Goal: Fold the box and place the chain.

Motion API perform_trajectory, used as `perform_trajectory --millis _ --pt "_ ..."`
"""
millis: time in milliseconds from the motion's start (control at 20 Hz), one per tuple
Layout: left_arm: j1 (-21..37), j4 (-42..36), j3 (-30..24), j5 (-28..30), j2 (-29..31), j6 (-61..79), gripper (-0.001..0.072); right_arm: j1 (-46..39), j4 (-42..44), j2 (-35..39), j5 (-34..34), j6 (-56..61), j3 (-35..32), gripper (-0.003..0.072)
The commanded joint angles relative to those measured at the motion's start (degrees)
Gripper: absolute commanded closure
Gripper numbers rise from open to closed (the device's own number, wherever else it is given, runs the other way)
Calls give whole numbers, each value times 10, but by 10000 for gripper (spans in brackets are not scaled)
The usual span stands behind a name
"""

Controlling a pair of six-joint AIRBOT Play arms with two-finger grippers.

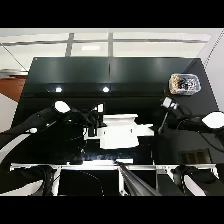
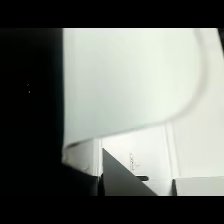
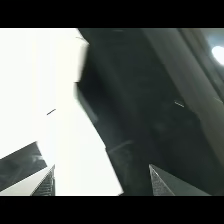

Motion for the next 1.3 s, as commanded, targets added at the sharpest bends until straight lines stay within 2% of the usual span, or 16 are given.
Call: perform_trajectory --millis 0,200,600,950,1250 --pt "-4 31 -2 27 -9 15 685 65 11 -3 -40 -43 -28 -21" --pt "-7 35 -1 29 -20 15 684 96 5 -4 -43 -45 -35 -21" --pt "-7 40 -1 28 -20 13 683 104 -2 -22 -45 -59 -59 -21" --pt "-7 43 -1 27 -20 13 683 198 0 -95 -106 -94 -60 -20" --pt "-7 43 -1 28 -20 13 683 240 45 -101 -118 -92 -60 -20"
